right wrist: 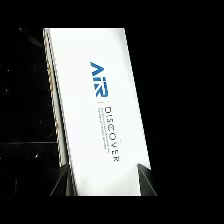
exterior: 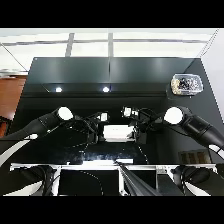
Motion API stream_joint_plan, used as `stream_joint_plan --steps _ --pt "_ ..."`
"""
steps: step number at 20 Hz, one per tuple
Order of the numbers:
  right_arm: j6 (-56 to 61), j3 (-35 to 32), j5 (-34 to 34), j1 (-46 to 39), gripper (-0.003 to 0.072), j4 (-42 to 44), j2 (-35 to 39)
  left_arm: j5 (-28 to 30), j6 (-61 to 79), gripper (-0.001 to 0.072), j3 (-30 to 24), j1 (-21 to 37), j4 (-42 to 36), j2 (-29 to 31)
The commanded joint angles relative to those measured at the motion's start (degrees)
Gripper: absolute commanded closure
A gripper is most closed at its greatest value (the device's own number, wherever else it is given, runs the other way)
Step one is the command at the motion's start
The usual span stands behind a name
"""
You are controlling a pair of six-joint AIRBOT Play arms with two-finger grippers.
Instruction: Fold the box and place the chain.
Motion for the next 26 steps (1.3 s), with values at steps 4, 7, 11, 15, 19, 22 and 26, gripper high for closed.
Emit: stream_joint_plan --steps 4,7,11,15,19,22,26 --pt "0.1 0.1 -0.2 0.0 0.0188 0.1 0.3 0.1 0.0 0.0342 0.0 0.0 0.0 0.0" --pt "0.1 0.1 -0.9 0.0 0.0127 0.1 0.3 0.1 0.0 0.0342 0.0 0.0 0.0 0.0" --pt "0.1 0.1 -0.9 0.1 0.0066 0.0 0.3 0.1 0.0 0.0342 0.0 0.0 0.0 0.0" --pt "0.1 0.1 0.3 0.3 0.0066 0.0 0.3 0.1 0.0 0.0342 0.0 0.0 0.0 0.0" --pt "0.2 0.0 1.1 1.8 0.0066 -1.0 0.2 0.1 0.0 0.0342 0.0 0.0 0.0 0.0" --pt "1.3 0.1 1.1 1.7 0.0066 -1.6 0.2 0.1 0.0 0.0343 0.0 0.0 0.0 0.0" --pt "2.9 1.0 0.9 1.7 0.0066 -1.5 0.3 0.1 0.0 0.0342 0.0 0.0 0.0 0.0"
